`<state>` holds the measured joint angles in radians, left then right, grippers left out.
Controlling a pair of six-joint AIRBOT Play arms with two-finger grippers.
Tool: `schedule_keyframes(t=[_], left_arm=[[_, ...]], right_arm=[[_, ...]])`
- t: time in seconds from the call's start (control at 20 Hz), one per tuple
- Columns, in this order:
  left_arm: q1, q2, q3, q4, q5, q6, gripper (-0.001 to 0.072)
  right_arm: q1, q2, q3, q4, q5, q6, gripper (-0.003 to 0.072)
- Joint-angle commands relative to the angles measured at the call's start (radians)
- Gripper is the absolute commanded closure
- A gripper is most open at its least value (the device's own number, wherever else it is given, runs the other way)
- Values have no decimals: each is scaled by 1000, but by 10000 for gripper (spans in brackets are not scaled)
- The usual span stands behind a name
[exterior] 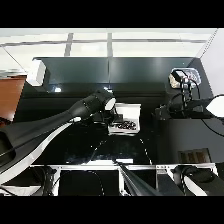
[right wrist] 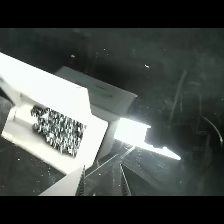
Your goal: Fold the box and place the chain.
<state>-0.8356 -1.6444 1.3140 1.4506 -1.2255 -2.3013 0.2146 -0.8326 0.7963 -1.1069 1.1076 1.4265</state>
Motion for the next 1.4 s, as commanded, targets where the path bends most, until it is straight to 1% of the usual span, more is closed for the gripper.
schedule_keyframes(t=[0.0,0.05,0.15,0.25,0.3,0.35,0.4,0.45,0.5,0.55,0.6,0.65,0.7,0.75,0.8,0.85,0.9,0.95,1.1,1.15,1.35], left_arm=[[-7,29,3,33,-37,-122,292],[-7,42,3,32,-40,-109,221],[-3,106,3,68,-44,4,222],[1,201,-11,215,-122,74,221],[15,257,-35,291,-164,100,222],[40,316,-79,354,-188,122,222],[91,386,-149,382,-192,127,222],[159,456,-229,372,-175,127,222],[244,534,-326,326,-132,125,222],[328,601,-420,247,-68,130,222],[418,664,-526,122,29,177,222],[498,705,-624,-29,132,279,222],[583,722,-719,-217,219,439,221],[658,714,-798,-435,268,667,222],[712,694,-849,-644,277,918,221],[741,665,-877,-825,247,1192,214],[741,634,-885,-936,180,1456,116],[721,606,-883,-974,138,1638,-8],[620,568,-880,-983,148,2009,-8],[585,568,-880,-985,183,2107,-8],[449,568,-871,-983,402,2466,-7]], right_arm=[[-1,4,1,-13,-21,-22,424],[-1,4,1,-13,-30,-22,424],[-3,4,1,-15,-34,-25,423],[-12,4,1,-44,-27,-25,424],[-23,4,1,-54,-24,-25,424],[-34,4,1,-54,-14,-24,424],[-46,4,1,-54,-7,-24,424],[-54,4,1,-54,-2,-24,423],[-58,4,1,-54,3,-23,424],[-58,4,1,-54,2,-20,424],[-58,4,1,-53,2,-14,424],[-58,4,1,-53,-3,-1,423],[-58,4,1,-53,-12,13,423],[-58,4,1,-52,-18,28,424],[-58,4,1,-50,-20,47,424],[-57,4,1,-50,-19,63,424],[-57,4,1,-50,-14,78,423],[-57,4,1,-50,-10,92,423],[-57,4,1,-50,14,117,424],[-57,4,1,-50,23,134,423],[-57,4,1,-47,39,166,424]])
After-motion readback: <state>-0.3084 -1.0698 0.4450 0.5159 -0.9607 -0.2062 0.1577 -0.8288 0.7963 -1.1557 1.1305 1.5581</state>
